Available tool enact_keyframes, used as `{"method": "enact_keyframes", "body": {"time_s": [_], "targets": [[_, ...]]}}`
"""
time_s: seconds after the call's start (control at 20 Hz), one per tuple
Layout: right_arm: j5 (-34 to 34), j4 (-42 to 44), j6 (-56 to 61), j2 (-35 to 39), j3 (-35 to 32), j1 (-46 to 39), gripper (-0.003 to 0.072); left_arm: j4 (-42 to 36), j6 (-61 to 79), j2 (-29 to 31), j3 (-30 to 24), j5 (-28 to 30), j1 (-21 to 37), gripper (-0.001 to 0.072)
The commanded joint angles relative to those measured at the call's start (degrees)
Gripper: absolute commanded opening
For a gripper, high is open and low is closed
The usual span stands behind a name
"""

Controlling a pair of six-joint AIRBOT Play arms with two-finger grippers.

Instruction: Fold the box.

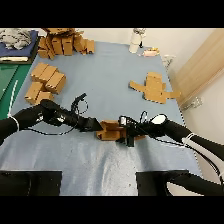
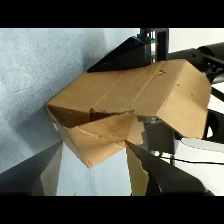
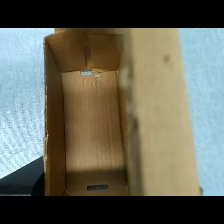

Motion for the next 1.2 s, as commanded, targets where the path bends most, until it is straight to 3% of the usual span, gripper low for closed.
{"method": "enact_keyframes", "body": {"time_s": [0.0,0.3,0.5,0.6,0.85,0.95,1.0,1.05,1.15], "targets": [[0.07,0.07,0.0,0.02,0.02,0.02,0.0596,-0.13,0.74,-0.2,0.13,4.07,-1.66,0.0599],[0.24,0.09,0.0,0.02,0.02,0.02,0.0596,-0.04,-0.44,-0.2,0.11,4.22,-1.68,0.0598],[0.22,0.09,0.0,0.02,0.02,0.02,0.0596,2.16,-3.96,-0.2,0.5,7.23,-3.98,0.0588],[0.24,0.09,0.0,0.02,0.02,0.02,0.0596,8.57,-10.05,-0.2,2.21,10.05,-7.61,0.0581],[0.24,0.07,0.0,0.02,0.02,0.02,0.0596,34.49,-39.32,-0.2,9.27,11.52,-14.19,0.0578],[0.24,0.09,0.0,0.02,0.02,0.02,0.0596,36.22,-46.03,-0.2,10.51,11.56,-15.93,0.0571],[0.24,0.09,0.0,0.02,0.02,0.02,0.0596,36.46,-46.88,-0.2,11.21,11.5,-16.9,0.0444],[0.24,0.09,0.0,0.02,0.02,0.02,0.0596,36.59,-46.95,-0.2,12.09,11.5,-18.08,0.0402],[0.22,0.07,0.0,0.02,0.02,0.02,0.0596,38.36,-50.23,-0.39,14.01,11.37,-19.82,0.0403]]}}
